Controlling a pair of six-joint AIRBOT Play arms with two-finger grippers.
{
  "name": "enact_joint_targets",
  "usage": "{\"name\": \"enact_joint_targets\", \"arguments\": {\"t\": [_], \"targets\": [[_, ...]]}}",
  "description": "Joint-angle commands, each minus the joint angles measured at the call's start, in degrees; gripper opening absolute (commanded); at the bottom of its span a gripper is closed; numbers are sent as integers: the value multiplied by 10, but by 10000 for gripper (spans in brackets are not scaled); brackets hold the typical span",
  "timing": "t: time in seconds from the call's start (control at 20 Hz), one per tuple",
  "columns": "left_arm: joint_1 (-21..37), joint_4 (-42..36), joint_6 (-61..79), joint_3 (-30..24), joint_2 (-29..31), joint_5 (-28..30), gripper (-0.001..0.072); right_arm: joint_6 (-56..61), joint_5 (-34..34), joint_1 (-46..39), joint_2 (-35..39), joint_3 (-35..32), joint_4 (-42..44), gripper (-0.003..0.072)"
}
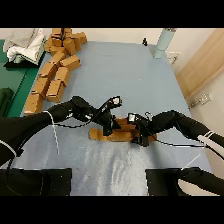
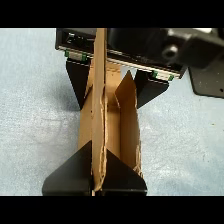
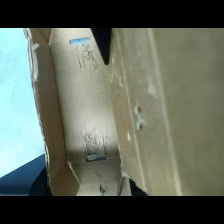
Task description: Fold the box.
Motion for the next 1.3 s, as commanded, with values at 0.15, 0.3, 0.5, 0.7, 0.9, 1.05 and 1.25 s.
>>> {"name": "enact_joint_targets", "arguments": {"t": [0.15,0.3,0.5,0.7,0.9,1.05,1.25], "targets": [[0,0,0,0,0,0,10,0,-1,0,6,0,-9,587],[0,0,0,0,0,0,10,0,6,8,8,0,-19,587],[0,0,0,0,0,0,10,0,44,29,7,-3,-27,587],[0,0,0,0,0,0,10,0,43,29,7,-7,-29,563],[0,0,0,0,0,0,10,0,43,28,7,-13,-32,476],[0,0,0,0,0,0,10,0,45,28,8,-13,-37,479],[0,0,0,0,0,0,10,0,45,28,8,-12,-33,488]]}}
